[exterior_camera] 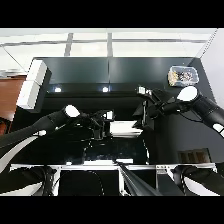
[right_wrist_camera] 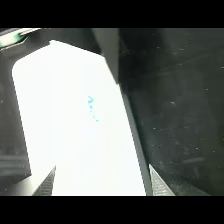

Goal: Fold the box and place the chain.

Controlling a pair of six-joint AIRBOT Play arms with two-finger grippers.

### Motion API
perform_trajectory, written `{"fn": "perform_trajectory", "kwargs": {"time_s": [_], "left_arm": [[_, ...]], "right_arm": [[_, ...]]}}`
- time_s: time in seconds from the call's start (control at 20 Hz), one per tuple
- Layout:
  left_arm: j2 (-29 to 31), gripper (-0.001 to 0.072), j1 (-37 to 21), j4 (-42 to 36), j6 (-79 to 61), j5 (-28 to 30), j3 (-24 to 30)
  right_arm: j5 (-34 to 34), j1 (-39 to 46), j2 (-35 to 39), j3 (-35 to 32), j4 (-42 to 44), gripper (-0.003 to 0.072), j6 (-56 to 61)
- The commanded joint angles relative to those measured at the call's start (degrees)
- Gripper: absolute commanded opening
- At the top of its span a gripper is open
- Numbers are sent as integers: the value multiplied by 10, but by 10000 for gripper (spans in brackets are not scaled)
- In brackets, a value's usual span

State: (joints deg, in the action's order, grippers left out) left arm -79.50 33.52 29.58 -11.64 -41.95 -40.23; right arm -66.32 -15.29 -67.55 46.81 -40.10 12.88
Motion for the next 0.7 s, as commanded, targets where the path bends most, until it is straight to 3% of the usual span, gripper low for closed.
{"fn": "perform_trajectory", "kwargs": {"time_s": [0.0, 0.15, 0.25, 0.3, 0.35, 0.5, 0.55, 0.65], "left_arm": [[0, 330, 0, 0, 0, 0, -1], [0, 331, 0, 0, 0, 0, -1], [0, 330, 0, 0, 0, 0, -1], [0, 331, 0, 0, 0, 0, -1], [0, 330, 0, 0, 0, 0, -1], [0, 331, 0, 0, 0, 0, -1], [0, 331, 0, 0, 0, 0, -1], [0, 331, 0, 0, 0, 0, -1]], "right_arm": [[0, -23, 0, 0, -12, 655, -14], [19, -30, 0, 0, -35, 653, -13], [15, -30, 0, 0, -43, 427, -3], [11, -30, 0, 0, -44, 416, 0], [5, -30, 0, 0, -44, 305, 2], [3, -30, 0, 0, -45, 299, 4], [3, -30, 0, 0, -46, 193, 6], [3, -31, 0, 0, -46, 178, 11]]}}
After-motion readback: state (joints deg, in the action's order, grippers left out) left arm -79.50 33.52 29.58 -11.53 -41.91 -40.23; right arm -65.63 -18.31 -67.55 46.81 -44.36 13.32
